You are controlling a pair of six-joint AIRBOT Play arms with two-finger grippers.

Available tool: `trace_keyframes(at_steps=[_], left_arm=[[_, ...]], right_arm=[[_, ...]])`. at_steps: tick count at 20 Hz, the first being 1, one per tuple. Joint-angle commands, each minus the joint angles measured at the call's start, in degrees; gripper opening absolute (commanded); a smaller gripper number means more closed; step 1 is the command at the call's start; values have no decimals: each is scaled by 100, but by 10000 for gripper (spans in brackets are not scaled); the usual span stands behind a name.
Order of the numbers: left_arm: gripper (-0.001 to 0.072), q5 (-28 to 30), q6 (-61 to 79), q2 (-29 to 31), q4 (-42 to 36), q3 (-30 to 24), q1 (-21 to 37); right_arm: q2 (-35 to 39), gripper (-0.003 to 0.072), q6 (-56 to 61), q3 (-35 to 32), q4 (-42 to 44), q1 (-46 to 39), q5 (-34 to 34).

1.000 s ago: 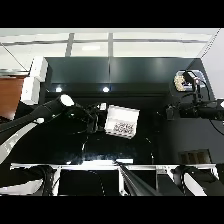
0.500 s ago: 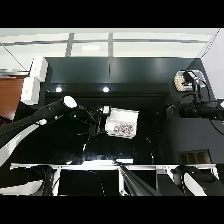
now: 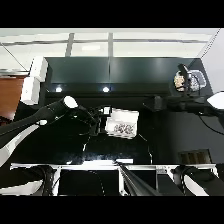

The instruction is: Fold the box and place the chain.

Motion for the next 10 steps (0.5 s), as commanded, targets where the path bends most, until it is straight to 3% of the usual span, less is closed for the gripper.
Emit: trace_keyframes(at_steps=[1,4,7,10], left_arm=[[552,17,9,-2,7,2,-4],[552,26,7,-2,7,2,-4],[552,24,9,-2,4,2,-9],[552,24,9,-2,4,2,-9]], right_arm=[[-892,703,-63,302,48,481,-632],[-1440,703,-1458,376,33,848,-579],[-1392,702,-3248,437,-37,940,-345],[-1276,702,-3711,680,-37,953,258]])
